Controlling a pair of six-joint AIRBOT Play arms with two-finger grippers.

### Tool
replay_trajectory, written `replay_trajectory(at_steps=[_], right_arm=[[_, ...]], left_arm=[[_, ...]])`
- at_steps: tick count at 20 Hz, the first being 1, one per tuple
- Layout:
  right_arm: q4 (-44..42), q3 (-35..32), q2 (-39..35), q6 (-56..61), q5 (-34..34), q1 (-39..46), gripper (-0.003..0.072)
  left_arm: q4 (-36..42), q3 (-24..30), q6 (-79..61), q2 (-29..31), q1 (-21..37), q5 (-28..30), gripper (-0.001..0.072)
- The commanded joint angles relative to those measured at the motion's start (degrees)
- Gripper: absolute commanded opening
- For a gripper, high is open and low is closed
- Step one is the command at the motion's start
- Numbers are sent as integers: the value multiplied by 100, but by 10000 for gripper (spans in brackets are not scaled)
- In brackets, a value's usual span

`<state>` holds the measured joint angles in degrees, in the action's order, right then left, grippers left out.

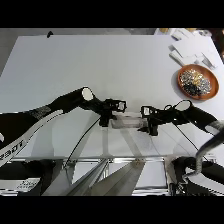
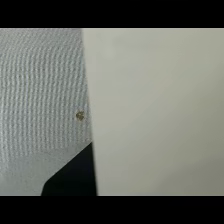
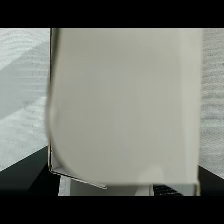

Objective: Fold the box and place the chain.

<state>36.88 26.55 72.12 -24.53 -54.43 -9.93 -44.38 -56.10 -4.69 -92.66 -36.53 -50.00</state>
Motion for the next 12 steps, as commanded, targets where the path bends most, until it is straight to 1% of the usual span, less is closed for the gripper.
replay_trajectory(at_steps=[1,2,3,4,6,7,9,12], right_arm=[[-4,0,2,2,0,-7,400],[-4,0,2,4,0,-7,400],[-2,0,2,2,0,-7,400],[-2,0,2,4,0,-7,400],[-2,0,2,2,-2,-7,400],[-4,0,2,2,-2,-7,400],[-2,0,2,2,-2,-7,400],[-2,0,2,2,-2,-7,400]], left_arm=[[-4,-4,0,2,2,2,10],[-31,-4,0,13,2,9,40],[-107,-4,2,52,2,0,145],[-219,-4,9,120,2,0,278],[-448,-4,33,297,2,2,399],[-645,-4,142,417,2,2,419],[-1178,-4,579,660,2,0,419],[-2247,-4,1674,1084,2,-70,418]])
